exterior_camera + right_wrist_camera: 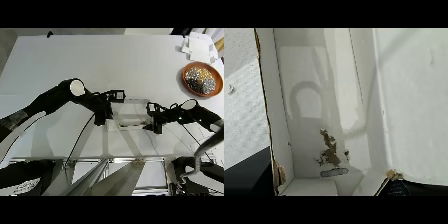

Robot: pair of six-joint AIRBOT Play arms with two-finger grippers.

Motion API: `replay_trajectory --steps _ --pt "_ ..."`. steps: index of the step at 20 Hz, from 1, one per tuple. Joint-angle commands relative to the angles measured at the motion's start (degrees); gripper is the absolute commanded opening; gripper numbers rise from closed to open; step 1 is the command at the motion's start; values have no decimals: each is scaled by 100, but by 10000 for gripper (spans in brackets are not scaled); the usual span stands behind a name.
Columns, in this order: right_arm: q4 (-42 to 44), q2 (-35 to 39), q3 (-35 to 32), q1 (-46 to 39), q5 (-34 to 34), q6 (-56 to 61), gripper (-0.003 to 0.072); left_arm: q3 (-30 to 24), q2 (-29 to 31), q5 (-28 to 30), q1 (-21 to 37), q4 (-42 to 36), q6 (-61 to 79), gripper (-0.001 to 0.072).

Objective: Fold the box and place the chain.

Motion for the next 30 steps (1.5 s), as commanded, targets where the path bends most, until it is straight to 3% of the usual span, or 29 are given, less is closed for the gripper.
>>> replay_trajectory --steps 1,2,7,21,24,28,30 --pt "2 7 4 -2 2 0 374 -120 -177 101 13 20 212 368" --pt "2 7 4 -2 2 0 374 -205 -195 223 2 22 210 419" --pt "2 7 7 -2 2 0 374 -531 -195 629 -55 0 212 416" --pt "2 7 7 -2 2 0 374 -553 -380 1143 -487 -7 835 409" --pt "2 7 7 -2 2 0 374 -553 -380 1143 -562 -72 837 327" --pt "2 7 7 -2 2 0 374 -553 -380 1261 -671 -179 837 307" --pt "2 7 7 -2 2 0 374 -551 -380 1443 -734 -319 835 244"
